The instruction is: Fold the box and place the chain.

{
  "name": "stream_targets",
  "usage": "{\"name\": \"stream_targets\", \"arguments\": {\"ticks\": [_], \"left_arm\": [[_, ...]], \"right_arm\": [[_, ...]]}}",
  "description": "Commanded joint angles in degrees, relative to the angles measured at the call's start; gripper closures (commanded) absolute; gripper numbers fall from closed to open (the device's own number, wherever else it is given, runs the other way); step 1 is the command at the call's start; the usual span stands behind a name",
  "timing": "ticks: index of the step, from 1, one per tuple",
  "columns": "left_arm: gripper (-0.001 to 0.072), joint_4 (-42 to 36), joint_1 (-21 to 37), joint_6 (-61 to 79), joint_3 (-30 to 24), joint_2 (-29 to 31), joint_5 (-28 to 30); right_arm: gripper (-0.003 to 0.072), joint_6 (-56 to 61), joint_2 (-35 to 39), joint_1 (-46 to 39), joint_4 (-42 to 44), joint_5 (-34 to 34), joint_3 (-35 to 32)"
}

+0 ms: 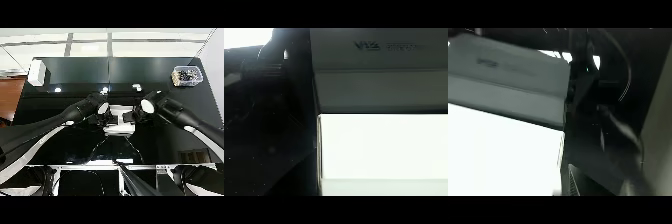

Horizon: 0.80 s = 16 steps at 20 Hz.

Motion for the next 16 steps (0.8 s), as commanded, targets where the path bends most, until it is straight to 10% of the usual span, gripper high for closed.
{"name": "stream_targets", "arguments": {"ticks": [1, 8, 11, 12, 16], "left_arm": [[0.0682, 0.1, 0.0, -0.1, 0.0, 0.0, 0.1], [0.0682, 0.0, 0.0, -0.1, 0.0, 0.0, 0.0], [0.0682, 0.0, 0.0, -0.1, 0.0, 0.0, 0.1], [0.0682, 0.0, 0.0, -0.1, 0.0, 0.0, 0.1], [0.0682, 0.0, 0.0, -0.1, 0.0, 0.0, 0.4]], "right_arm": [[0.0421, -6.3, 7.7, -1.5, -0.7, 1.9, 0.6], [0.0423, -6.5, 21.7, -15.3, -30.9, 2.2, 0.2], [0.0406, -6.6, 20.8, -27.0, -35.7, -13.3, -4.2], [0.0011, -6.6, 19.2, -31.5, -34.3, -19.6, -5.9], [-0.0020, -6.5, 2.1, -45.0, -15.6, -25.6, 0.9]]}}
